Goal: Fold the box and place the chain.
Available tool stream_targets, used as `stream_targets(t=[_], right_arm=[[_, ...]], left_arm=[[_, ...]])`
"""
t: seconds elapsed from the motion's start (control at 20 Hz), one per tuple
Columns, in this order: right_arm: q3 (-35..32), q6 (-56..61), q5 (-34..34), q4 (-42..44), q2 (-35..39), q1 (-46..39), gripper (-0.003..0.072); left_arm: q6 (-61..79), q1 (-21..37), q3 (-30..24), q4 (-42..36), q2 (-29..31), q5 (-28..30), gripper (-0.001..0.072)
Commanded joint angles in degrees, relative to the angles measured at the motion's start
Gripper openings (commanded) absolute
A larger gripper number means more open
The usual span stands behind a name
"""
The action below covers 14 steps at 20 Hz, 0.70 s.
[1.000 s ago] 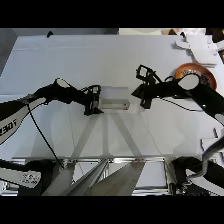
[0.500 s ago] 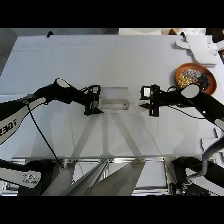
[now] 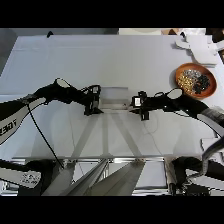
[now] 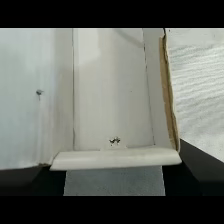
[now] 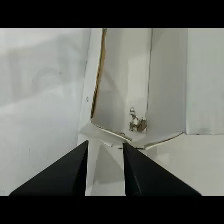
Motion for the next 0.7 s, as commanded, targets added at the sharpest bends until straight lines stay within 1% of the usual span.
stream_targets(t=[0.0, 0.05, 0.1, 0.25, 0.35, 0.55, 0.65], right_arm=[[-0.04, -1.62, -0.44, 3.76, -1.42, 0.5, 0.0213], [-0.04, -1.62, -0.46, 3.91, -1.42, 0.5, 0.017], [-0.04, -1.62, -0.46, 3.89, -1.42, 0.5, 0.0147], [-0.04, -0.28, -0.35, 3.45, -1.4, 0.5, 0.0147], [-0.04, 5.14, -0.44, 2.1, -1.4, 0.48, 0.0147], [-0.04, 15.34, -0.68, -4.5, -1.38, 0.44, 0.0147], [-0.04, 18.43, -1.36, -4.55, -1.38, 0.44, 0.0151]], left_arm=[[0.02, -0.02, 0.02, 0.0, 0.02, 0.02, 0.0278], [0.02, -0.02, 0.02, 0.02, 0.02, 0.0, 0.0278], [0.02, -0.02, 0.02, 0.02, 0.02, 0.02, 0.0278], [0.02, -0.02, 0.02, 0.02, 0.02, 0.02, 0.0278], [0.02, -0.02, 0.02, 0.02, 0.02, 0.02, 0.0278], [0.02, -0.02, 0.02, 0.02, 0.02, 0.02, 0.0278], [0.0, -0.02, 0.02, 0.02, 0.02, 0.02, 0.0278]])
